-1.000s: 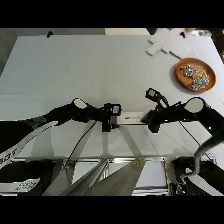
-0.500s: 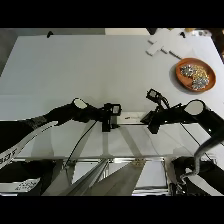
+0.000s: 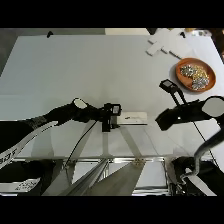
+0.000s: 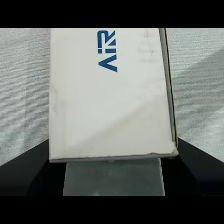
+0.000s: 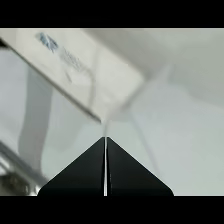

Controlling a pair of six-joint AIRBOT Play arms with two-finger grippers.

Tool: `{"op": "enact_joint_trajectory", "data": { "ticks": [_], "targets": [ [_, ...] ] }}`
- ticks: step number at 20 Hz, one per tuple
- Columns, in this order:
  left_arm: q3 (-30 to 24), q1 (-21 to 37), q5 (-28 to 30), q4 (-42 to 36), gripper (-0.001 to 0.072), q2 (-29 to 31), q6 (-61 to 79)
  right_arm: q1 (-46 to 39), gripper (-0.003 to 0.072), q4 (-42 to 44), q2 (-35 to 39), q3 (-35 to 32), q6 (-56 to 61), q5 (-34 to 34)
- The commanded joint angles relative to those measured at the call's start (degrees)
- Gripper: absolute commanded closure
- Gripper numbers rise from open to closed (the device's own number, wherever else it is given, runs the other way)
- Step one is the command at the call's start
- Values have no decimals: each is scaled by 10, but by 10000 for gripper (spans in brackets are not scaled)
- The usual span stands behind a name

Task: Fold the box and place the chain.

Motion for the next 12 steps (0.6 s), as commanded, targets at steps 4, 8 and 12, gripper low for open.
{"op": "enact_joint_trajectory", "data": {
  "ticks": [4, 8, 12],
  "targets": [
    [0, 0, 0, 0, 698, 0, 0, 0, 672, -184, 18, -11, 199, 201],
    [0, 0, 0, 0, 698, 0, 0, 0, 673, -184, 18, -69, 223, 136],
    [0, 0, 0, 0, 698, 0, 0, 0, 669, -180, 18, -83, 226, 129]
  ]
}}
